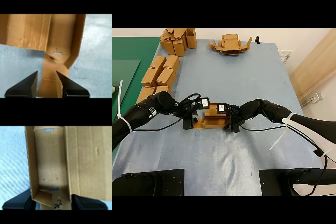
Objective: Fold the box.
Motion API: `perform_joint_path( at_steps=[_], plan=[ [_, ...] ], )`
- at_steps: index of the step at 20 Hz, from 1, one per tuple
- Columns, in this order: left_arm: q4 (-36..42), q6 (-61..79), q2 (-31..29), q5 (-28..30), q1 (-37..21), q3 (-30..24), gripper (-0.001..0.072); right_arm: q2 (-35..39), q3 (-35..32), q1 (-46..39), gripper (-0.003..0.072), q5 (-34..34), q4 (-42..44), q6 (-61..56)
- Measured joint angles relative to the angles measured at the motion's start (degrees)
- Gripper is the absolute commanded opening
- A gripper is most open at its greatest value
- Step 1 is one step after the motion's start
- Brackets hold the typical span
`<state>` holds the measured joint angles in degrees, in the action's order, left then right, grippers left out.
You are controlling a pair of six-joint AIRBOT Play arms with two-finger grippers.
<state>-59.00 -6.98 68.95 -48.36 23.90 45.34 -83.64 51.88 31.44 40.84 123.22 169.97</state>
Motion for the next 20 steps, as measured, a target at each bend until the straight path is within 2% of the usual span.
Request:
perform_joint_path(
  at_steps=[3, 4, 5, 6, 8, 12, 13, 14, 20],
  plan=[
    [-0.4, 4.2, 0.0, -3.7, 0.0, 0.0, 0.0353, 0.0, 0.0, 0.0, 0.059, 0.2, 0.0, -0.2],
    [-0.4, 5.4, 0.0, -4.7, 0.1, 0.0, 0.0365, 0.0, 0.0, 0.0, 0.059, 0.2, 0.0, -0.4],
    [-0.5, 6.4, 0.0, -5.3, 0.3, 0.0, 0.0421, 0.0, 0.0, 0.0, 0.059, 0.2, 0.0, -0.4],
    [-0.5, 7.0, 0.0, -5.4, 0.6, 0.0, 0.0418, 0.0, 0.0, 0.0, 0.059, 0.2, 0.0, -0.4],
    [-0.5, 7.9, 0.0, -4.5, 1.7, 0.0, 0.0418, 0.0, 0.0, 0.0, 0.059, 0.2, 0.0, -0.4],
    [-0.4, 8.5, 0.4, 1.0, 4.7, 0.0, 0.0414, 0.0, 0.0, 0.0, 0.059, 0.2, 0.0, -0.4],
    [-0.4, 8.7, 0.7, 1.9, 5.3, 0.0, 0.0303, 0.0, 0.0, 0.0, 0.059, 0.2, 0.0, -0.5],
    [-0.4, 8.7, 0.8, 2.6, 5.9, 0.0, 0.0232, 0.0, 0.0, 0.0, 0.059, 0.2, 0.0, -0.5],
    [-0.3, 8.9, 1.3, 4.4, 7.8, 0.0, 0.0234, 0.0, 0.0, 0.0, 0.059, 0.3, 0.1, -0.6]
  ],
)
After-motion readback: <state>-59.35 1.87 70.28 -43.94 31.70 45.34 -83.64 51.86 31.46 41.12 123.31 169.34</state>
